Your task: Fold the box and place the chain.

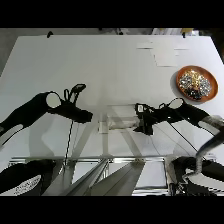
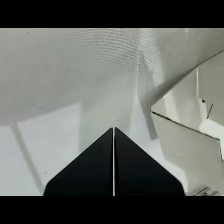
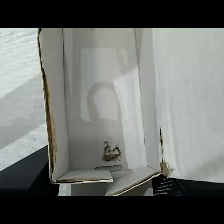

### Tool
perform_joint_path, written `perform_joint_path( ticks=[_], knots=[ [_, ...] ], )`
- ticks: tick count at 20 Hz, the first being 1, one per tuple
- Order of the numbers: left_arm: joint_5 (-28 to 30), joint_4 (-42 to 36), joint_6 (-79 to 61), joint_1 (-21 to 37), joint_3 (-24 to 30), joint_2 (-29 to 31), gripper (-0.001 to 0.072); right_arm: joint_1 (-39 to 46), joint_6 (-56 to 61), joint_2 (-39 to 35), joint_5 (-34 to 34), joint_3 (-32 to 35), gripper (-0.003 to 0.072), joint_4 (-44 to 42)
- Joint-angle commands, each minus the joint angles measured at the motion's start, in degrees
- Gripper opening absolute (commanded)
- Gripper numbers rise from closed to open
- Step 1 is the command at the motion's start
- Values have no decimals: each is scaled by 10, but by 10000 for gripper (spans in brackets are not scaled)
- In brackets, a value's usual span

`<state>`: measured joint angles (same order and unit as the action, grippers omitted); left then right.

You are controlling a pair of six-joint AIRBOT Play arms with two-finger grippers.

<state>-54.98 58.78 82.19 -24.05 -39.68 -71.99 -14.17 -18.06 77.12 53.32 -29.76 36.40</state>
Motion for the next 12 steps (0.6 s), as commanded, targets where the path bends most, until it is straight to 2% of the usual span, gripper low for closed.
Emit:
perform_joint_path(
  ticks=[1,12],
  knots=[
    [-1,-52,16,-10,2,-42,8,0,0,0,0,0,400,0],
    [-2,-113,14,-48,1,-50,4,0,0,0,0,0,400,0]
  ],
)
